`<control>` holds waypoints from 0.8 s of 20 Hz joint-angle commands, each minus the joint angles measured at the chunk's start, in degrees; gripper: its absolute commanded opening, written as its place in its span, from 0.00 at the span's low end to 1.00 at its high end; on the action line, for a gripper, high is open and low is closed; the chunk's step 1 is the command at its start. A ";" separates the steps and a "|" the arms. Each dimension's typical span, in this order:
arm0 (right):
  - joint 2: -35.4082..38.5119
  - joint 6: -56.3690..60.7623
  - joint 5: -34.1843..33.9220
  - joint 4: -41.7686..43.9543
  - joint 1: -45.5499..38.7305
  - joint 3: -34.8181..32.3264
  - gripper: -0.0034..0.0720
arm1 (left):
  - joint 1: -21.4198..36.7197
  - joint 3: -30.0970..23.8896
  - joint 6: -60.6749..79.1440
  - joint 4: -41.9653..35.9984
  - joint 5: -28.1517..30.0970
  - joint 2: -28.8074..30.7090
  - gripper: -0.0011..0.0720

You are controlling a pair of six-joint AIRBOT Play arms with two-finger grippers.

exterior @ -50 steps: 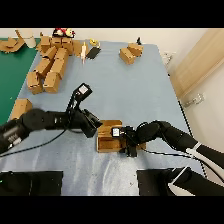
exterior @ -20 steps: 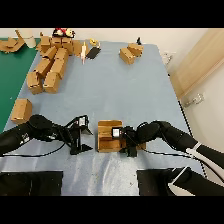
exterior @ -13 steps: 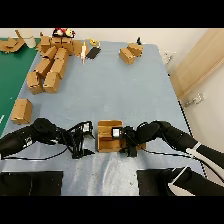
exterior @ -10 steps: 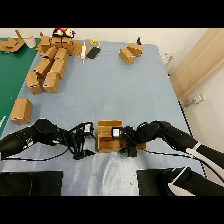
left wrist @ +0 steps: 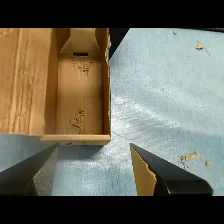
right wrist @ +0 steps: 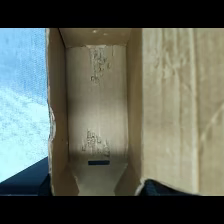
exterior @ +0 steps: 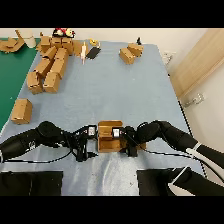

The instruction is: Fold the box.

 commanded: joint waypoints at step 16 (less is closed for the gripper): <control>0.00 0.00 0.15 0.15 0.07 -0.02 0.75 | 2.67 0.09 -14.34 8.57 2.21 0.15 0.97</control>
